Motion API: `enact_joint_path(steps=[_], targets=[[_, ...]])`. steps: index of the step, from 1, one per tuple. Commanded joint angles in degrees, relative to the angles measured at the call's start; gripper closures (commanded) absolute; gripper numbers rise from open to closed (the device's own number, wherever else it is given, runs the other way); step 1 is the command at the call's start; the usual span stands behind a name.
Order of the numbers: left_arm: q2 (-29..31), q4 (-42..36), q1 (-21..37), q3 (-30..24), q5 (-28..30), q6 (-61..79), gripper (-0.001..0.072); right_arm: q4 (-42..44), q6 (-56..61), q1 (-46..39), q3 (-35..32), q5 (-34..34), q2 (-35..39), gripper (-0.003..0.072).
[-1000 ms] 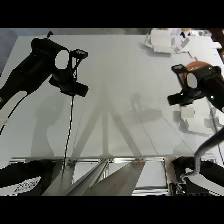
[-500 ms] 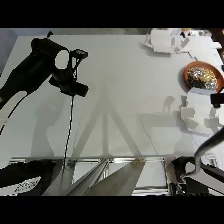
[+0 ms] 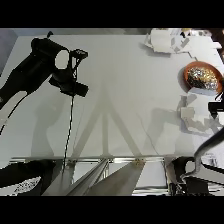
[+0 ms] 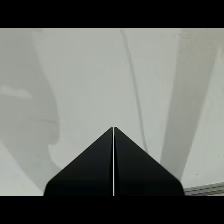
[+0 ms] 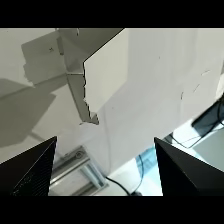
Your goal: Fold the box and place the chain.
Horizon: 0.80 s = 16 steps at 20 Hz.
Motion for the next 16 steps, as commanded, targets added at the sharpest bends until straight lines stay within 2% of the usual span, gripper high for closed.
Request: enact_joint_path(steps=[1, 6, 8, 12, 13, 14, 16], targets=[[0.0, 0.0, 0.0, 0.0, 0.0, 0.0, 0.0701, -2.0, 1.4, -0.4, -1.4, -2.1, -3.2, 0.0123], [0.0, 0.0, 0.0, 0.0, 0.0, 0.0, 0.0701, -4.0, 2.5, -2.4, -1.4, -4.6, -6.7, 0.0290], [0.0, 0.0, 0.0, 0.0, 0.0, 0.0, 0.0701, -5.0, 2.7, -2.5, -1.4, -7.7, -7.1, 0.0361], [0.0, 0.0, 0.0, 0.0, 0.0, 0.0, 0.0701, -4.9, 3.2, -2.5, -1.4, -10.4, -7.7, 0.0367], [0.0, 0.0, 0.0, 0.0, 0.0, 0.0, 0.0701, -4.9, 3.2, -2.5, -1.4, -10.3, -8.2, 0.0396], [0.0, 0.0, 0.0, 0.0, 0.0, 0.0, 0.0701, -4.9, 3.5, -2.5, -1.4, -10.4, -8.7, 0.0432], [0.0, 0.0, 0.0, 0.0, 0.0, 0.0, 0.0701, -4.9, 2.9, -2.2, -1.4, -9.9, -9.1, 0.0590]])
